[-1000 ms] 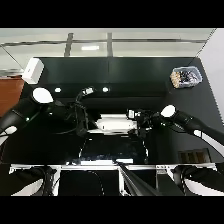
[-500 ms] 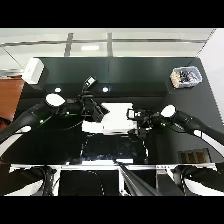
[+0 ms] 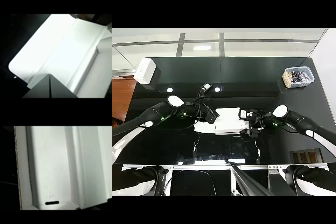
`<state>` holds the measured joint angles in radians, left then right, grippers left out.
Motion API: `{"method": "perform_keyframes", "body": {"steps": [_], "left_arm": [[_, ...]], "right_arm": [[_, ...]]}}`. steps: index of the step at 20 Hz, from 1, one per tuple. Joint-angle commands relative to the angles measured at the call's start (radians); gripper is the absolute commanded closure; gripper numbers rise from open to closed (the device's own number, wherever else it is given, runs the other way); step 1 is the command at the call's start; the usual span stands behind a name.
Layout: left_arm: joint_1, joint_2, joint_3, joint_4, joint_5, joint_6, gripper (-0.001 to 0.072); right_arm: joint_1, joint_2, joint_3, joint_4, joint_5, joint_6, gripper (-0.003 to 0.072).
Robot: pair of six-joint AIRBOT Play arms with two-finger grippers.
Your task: Fold the box and place the chain.
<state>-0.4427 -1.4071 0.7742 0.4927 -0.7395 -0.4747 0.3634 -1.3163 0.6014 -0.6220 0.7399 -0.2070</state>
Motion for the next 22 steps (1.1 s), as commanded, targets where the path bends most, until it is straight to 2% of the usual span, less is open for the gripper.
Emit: {"method": "perform_keyframes", "body": {"steps": [1, 5, 7, 9, 11, 12, 15, 16, 17, 18, 20, 22], "left_arm": [[0.0, -0.006, 0.002, 0.011, -0.033, -0.003, 0.0684], [0.036, 0.03, 0.026, 0.03, -0.042, -0.002, 0.0687], [0.078, 0.103, 0.029, 0.032, -0.052, -0.005, 0.0687], [0.122, 0.195, 0.021, 0.05, -0.105, -0.004, 0.0687], [0.159, 0.276, -0.037, 0.162, -0.119, -0.003, 0.0686], [0.175, 0.299, -0.079, 0.173, -0.115, 0.01, 0.0684], [0.178, 0.293, -0.138, 0.177, -0.23, 0.189, 0.0675], [0.166, 0.28, -0.143, 0.177, -0.23, 0.256, 0.0519], [0.153, 0.266, -0.145, 0.179, -0.222, 0.32, 0.0239], [0.141, 0.253, -0.145, 0.181, -0.202, 0.396, 0.0014], [0.114, 0.232, -0.144, 0.19, -0.145, 0.546, -0.0007], [0.092, 0.21, -0.144, 0.254, -0.084, 0.584, -0.0004]], "right_arm": [[0.0, 0.0, 0.0, 0.001, -0.001, 0.001, 0.0279], [0.0, 0.0, 0.0, 0.001, -0.001, 0.001, 0.0279], [0.0, 0.0, 0.0, 0.001, -0.001, 0.001, 0.0278], [0.0, 0.0, 0.0, 0.001, -0.001, 0.001, 0.0279], [0.0, 0.0, 0.0, 0.001, -0.001, 0.001, 0.0278], [0.0, 0.0, 0.0, 0.001, 0.0, 0.001, 0.0279], [0.0, 0.0, 0.0, 0.001, -0.001, 0.001, 0.0278], [0.0, 0.0, 0.0, 0.001, -0.001, 0.001, 0.0279], [0.0, 0.0, 0.0, 0.001, -0.001, 0.001, 0.0279], [0.0, 0.0, 0.0, 0.001, -0.001, 0.001, 0.0279], [0.0, 0.0, 0.0, 0.001, -0.001, 0.001, 0.0278], [0.0, 0.0, 0.0, 0.001, -0.001, 0.001, 0.0279]]}}
